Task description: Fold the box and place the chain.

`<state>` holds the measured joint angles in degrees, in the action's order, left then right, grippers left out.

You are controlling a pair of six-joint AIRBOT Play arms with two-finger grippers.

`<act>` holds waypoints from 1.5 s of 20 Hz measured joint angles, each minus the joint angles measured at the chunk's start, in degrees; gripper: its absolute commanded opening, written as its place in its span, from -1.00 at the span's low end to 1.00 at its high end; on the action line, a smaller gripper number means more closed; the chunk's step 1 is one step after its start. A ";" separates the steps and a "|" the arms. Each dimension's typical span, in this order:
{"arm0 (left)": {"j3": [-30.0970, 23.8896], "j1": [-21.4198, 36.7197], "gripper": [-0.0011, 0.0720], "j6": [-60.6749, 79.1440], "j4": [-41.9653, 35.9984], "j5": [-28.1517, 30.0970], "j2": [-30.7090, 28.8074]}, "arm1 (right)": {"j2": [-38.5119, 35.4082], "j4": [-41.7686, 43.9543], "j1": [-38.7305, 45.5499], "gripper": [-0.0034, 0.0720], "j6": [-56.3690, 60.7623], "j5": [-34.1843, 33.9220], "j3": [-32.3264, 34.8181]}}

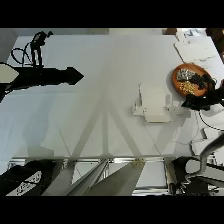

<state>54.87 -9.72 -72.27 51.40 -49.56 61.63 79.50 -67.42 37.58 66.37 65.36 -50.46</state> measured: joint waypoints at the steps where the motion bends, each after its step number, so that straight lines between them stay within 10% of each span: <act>1: 0.00 0.00 0.95 0.00 0.00 0.00 0.00 | 0.24 0.37 0.00 -0.74 -0.90 0.44 -0.02; 15: 0.00 0.00 0.95 0.00 0.00 0.00 0.00 | -8.68 26.18 -11.30 -0.89 -24.28 4.92 -0.13; 30: 0.00 0.00 0.95 0.02 0.00 0.02 -0.02 | -13.14 40.87 -37.62 -0.89 -26.29 -45.18 19.47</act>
<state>54.87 -9.72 -72.25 51.40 -49.54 61.60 66.37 -26.55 -0.03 40.07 20.18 -30.98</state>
